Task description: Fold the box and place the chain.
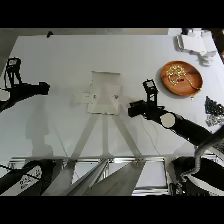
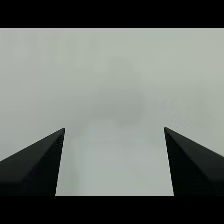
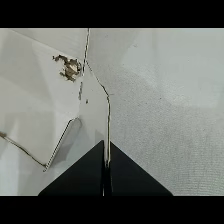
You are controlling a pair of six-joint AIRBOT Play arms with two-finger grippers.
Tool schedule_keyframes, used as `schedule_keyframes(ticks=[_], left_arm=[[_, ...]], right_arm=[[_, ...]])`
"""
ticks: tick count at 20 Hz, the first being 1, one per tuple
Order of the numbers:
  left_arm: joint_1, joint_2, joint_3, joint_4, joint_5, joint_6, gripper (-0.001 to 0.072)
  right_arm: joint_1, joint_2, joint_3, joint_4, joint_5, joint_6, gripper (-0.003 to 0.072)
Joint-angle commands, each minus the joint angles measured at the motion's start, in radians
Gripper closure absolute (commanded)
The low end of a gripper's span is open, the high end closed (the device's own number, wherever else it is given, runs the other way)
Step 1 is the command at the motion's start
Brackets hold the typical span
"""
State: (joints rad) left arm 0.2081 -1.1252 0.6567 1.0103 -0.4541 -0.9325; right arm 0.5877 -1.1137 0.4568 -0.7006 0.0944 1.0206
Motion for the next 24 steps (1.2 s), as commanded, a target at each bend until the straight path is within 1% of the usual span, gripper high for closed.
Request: schedule_keyframes(ticks=[1,3,4,5,10,14,16,18,22,24], left_arm=[[-0.028,0.0,0.0,-0.049,-0.033,0.085,0.0012],[-0.048,0.0,0.0,-0.05,-0.033,0.088,0.0012],[-0.055,0.0,0.0,-0.05,-0.028,0.088,0.0012],[-0.055,0.0,0.0,-0.05,-0.029,0.089,0.0012],[-0.054,0.001,0.0,-0.051,-0.029,0.102,0.0012],[-0.054,0.001,0.0,-0.053,-0.019,0.102,0.0012],[-0.054,0.004,0.0,-0.053,-0.029,0.103,0.0013],[-0.054,0.01,0.004,-0.053,-0.064,0.118,0.0013],[-0.054,0.011,0.077,-0.064,-0.233,0.198,0.0013],[-0.054,0.011,0.12,-0.129,-0.323,0.261,0.0014]], right_arm=[[0.001,0.001,-0.001,0.0,0.002,-0.001,0.0676],[0.001,0.001,-0.001,0.0,-0.002,-0.001,0.0675],[0.001,0.001,0.0,0.0,-0.018,-0.001,0.0675],[0.001,0.001,0.0,0.0,-0.06,-0.001,0.0674],[-0.004,0.001,0.0,-0.002,-0.133,0.0,0.0675],[-0.004,0.001,0.0,-0.005,-0.115,-0.019,0.0679],[-0.004,0.001,0.0,-0.034,-0.071,-0.107,0.068],[-0.004,0.001,0.0,-0.09,-0.027,-0.164,0.0682],[-0.004,0.001,0.0,-0.092,0.024,-0.167,0.0683],[-0.004,0.001,0.0,-0.084,0.036,-0.164,0.0683]])
